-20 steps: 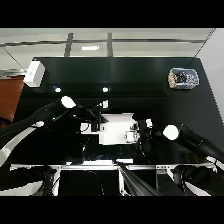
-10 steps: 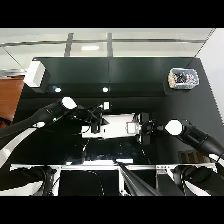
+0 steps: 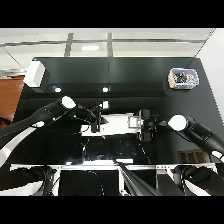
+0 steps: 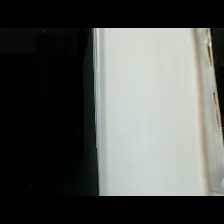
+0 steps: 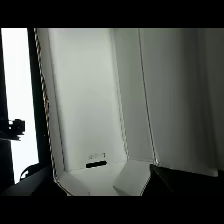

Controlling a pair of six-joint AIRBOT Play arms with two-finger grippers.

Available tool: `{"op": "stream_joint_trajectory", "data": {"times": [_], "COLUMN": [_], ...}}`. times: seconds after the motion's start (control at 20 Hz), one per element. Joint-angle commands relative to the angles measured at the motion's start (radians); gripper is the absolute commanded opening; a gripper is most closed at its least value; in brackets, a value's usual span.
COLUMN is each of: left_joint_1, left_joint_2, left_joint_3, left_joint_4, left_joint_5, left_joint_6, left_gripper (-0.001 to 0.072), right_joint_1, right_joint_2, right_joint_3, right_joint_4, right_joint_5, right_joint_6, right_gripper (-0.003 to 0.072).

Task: Fold the box and place the chain.

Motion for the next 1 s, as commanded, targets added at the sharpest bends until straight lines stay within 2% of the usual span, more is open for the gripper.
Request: {"op": "stream_joint_trajectory", "data": {"times": [0.0,0.5,0.75,0.95], "left_joint_1": [0.0,0.002,0.002,0.002], "left_joint_2": [0.0,0.001,0.001,0.001], "left_joint_3": [0.0,0.0,0.0,0.0], "left_joint_4": [0.001,0.001,0.001,0.001], "left_joint_5": [-0.003,-0.004,-0.004,-0.004], "left_joint_6": [0.0,0.0,0.0,0.0], "left_gripper": [0.0024,0.0025,0.0025,0.0025], "right_joint_1": [-0.032,-0.043,-0.043,-0.043], "right_joint_2": [0.0,-0.045,-0.084,-0.115], "right_joint_3": [0.009,0.009,0.008,-0.014], "right_joint_4": [0.045,0.161,0.277,0.273], "right_joint_5": [0.016,0.01,0.123,0.121], "right_joint_6": [-0.001,-0.037,-0.13,-0.135], "right_gripper": [0.0663,0.0663,0.0663,0.0663]}}
